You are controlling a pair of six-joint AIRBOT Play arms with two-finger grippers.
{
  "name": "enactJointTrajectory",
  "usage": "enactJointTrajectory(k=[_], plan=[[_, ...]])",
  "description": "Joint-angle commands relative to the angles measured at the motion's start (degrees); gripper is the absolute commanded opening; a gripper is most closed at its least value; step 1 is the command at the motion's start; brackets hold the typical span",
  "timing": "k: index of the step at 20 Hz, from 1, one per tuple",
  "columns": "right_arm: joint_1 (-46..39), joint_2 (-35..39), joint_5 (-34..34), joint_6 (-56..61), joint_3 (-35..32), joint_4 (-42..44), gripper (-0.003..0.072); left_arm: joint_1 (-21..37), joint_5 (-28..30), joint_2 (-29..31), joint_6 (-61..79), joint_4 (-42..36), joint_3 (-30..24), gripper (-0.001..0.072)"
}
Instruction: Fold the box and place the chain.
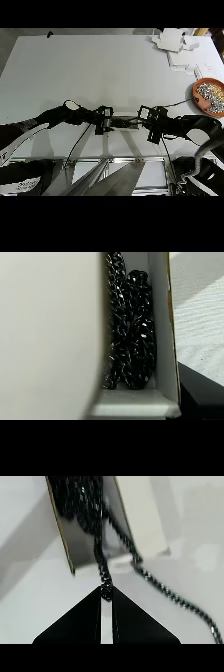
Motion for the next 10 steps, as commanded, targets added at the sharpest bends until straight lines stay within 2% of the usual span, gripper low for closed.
enactJointTrajectory(k=[1,3,4,6,7,8,10], plan=[[0.0,-0.5,-11.0,-5.2,0.0,13.4,0.002,0.0,0.0,0.0,0.0,0.0,0.0,0.0278],[0.0,-3.5,-14.9,-8.7,0.0,18.7,0.002,0.0,0.0,0.0,0.0,0.0,0.0,0.0278],[0.0,-5.5,-14.7,-9.5,0.0,18.8,0.002,0.0,0.0,0.0,0.0,0.0,0.0,0.0278],[0.0,-10.2,-11.3,-9.5,0.0,16.4,0.0023,0.0,0.0,0.0,0.0,0.0,0.0,0.0278],[0.0,-11.9,-9.0,-8.9,0.0,15.1,0.0057,0.0,0.0,0.0,0.0,0.0,0.0,0.0278],[0.0,-12.9,-6.4,-6.6,0.0,13.2,0.0081,0.0,0.0,0.0,0.0,0.0,0.0,0.0278],[-0.8,-13.2,-3.1,-1.0,-0.6,7.3,0.0082,0.0,0.0,0.0,0.0,0.0,0.0,0.0278]])
